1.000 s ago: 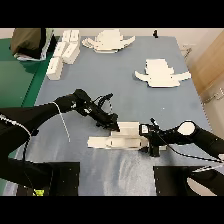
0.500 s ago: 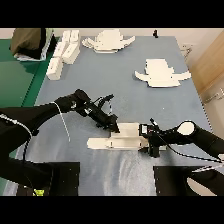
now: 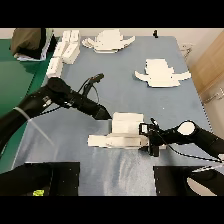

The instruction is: Fold the box.

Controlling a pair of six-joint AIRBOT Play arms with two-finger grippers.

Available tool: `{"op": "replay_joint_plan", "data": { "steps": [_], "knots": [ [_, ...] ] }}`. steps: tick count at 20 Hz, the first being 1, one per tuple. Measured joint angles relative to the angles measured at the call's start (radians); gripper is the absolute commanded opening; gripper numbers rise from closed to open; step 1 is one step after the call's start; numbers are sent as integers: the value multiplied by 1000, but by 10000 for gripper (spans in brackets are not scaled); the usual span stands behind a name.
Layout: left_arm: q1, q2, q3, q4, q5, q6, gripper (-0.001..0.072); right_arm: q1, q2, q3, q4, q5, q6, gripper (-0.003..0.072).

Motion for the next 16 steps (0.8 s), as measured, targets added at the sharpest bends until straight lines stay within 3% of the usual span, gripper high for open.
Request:
{"op": "replay_joint_plan", "data": {
  "steps": [2, 3, 4, 8, 12, 16],
  "knots": [
    [10, 109, -34, 55, 17, 79, 48, 0, 0, 0, 0, 2, 0, 444],
    [10, 159, -56, 87, 22, 125, 430, 0, 0, 0, 0, 2, -1, 444],
    [12, 202, -77, 121, 23, 164, 712, 0, 0, 0, 0, 2, -1, 444],
    [37, 282, -173, 193, 55, 314, 712, 0, 0, 0, 0, 2, -1, 444],
    [46, 290, -300, 119, 136, 623, 712, 0, 0, 0, -1, 1, -1, 444],
    [-8, 259, -395, 42, 225, 846, 713, 0, 0, 0, -3, 0, -1, 444]
  ]
}}
